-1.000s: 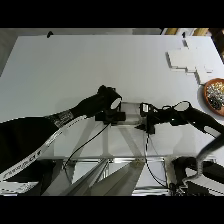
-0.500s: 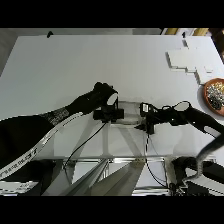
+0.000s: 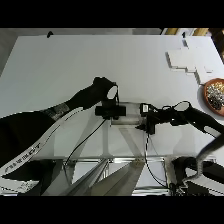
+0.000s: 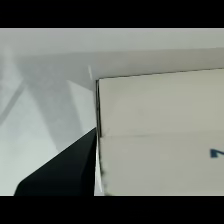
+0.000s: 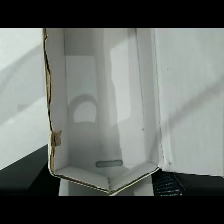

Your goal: Fold the box and place the chain.

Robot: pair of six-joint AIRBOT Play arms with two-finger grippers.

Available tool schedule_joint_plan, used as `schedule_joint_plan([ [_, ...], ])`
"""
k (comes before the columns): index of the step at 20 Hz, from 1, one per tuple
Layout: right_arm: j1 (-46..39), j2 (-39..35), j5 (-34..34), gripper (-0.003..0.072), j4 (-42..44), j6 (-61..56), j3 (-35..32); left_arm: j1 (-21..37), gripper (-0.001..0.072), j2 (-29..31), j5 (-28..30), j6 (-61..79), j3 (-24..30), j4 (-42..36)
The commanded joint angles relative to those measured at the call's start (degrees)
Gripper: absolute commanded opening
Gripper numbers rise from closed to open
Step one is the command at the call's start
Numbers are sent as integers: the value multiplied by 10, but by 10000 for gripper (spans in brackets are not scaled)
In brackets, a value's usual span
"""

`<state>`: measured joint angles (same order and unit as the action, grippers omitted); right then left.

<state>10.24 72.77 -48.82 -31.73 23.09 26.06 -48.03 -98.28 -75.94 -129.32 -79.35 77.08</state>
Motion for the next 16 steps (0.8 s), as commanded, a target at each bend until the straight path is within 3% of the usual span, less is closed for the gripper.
schedule_joint_plan([
  [1, 0, 0, 0, 415, 1, -1, 0, -8, 202, -21, -28, 3, -23, 12],
  [3, 0, 0, 0, 415, 1, -1, 0, -12, 136, -28, -39, -10, -23, 19],
  [5, 0, 0, 0, 415, 1, -1, 0, -15, 132, -30, -47, -28, -23, 23],
  [7, 0, 0, 0, 415, 0, -1, 0, -17, 15, -30, -49, -32, -23, 23],
  [12, 0, 0, 0, 415, 1, -1, 0, -17, 18, -30, -56, -33, -23, 27],
  [13, 0, 0, 0, 415, 1, -1, 0, -17, 86, -29, -56, -31, -23, 31],
  [14, 0, 0, 0, 415, 1, -1, 0, -17, 254, -26, -57, -28, -23, 32],
  [16, 0, 0, 0, 415, 1, -1, 0, -13, 458, -16, -57, -2, -23, 31],
])
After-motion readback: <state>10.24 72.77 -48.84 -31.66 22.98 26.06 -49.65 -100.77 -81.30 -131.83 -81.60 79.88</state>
